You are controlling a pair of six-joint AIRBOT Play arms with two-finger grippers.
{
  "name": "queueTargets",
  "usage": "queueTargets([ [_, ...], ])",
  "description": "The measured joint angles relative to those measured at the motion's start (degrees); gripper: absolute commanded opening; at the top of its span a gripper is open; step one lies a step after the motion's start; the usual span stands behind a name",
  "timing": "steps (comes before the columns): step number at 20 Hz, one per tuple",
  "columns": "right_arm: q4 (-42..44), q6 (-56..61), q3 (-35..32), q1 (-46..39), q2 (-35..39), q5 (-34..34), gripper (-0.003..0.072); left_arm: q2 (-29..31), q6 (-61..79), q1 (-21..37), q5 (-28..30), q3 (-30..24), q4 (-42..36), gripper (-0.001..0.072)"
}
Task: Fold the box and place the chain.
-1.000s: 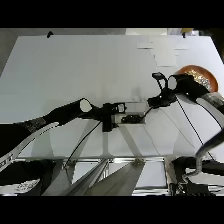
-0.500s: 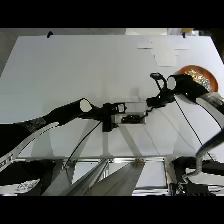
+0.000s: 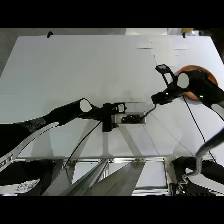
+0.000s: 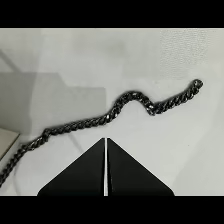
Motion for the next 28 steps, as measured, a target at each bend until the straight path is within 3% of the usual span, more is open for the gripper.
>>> queueTargets([
  [2, -0.02, -0.22, -0.13, -0.02, 1.31, 0.24, 0.0226, 0.00, 0.00, 0.00, 0.00, 0.00, 0.00, 0.0011],
  [12, 0.09, -0.39, -6.03, -0.02, -1.86, -6.82, 0.0239, 0.00, -0.02, 0.00, 0.00, 0.00, 0.02, 0.0011],
  [15, 0.24, -0.39, -6.93, 0.00, -3.93, -8.85, 0.0222, 0.00, -0.02, 0.00, 0.02, 0.00, 0.00, 0.0011],
  [18, 0.72, -0.39, -7.19, -0.02, -5.55, -9.73, 0.0014, 0.00, -0.02, 0.00, 0.00, 0.00, 0.00, 0.0011],
  [24, 0.20, -0.44, -7.56, 0.00, -4.44, -8.83, 0.0015, 0.00, -0.02, 0.00, 0.02, 0.00, 0.00, 0.0011],
  [28, 0.20, -0.46, -7.56, 0.00, 2.21, -6.49, 0.0015, 0.00, -0.02, 0.00, 0.00, 0.00, 0.02, 0.0011],
])
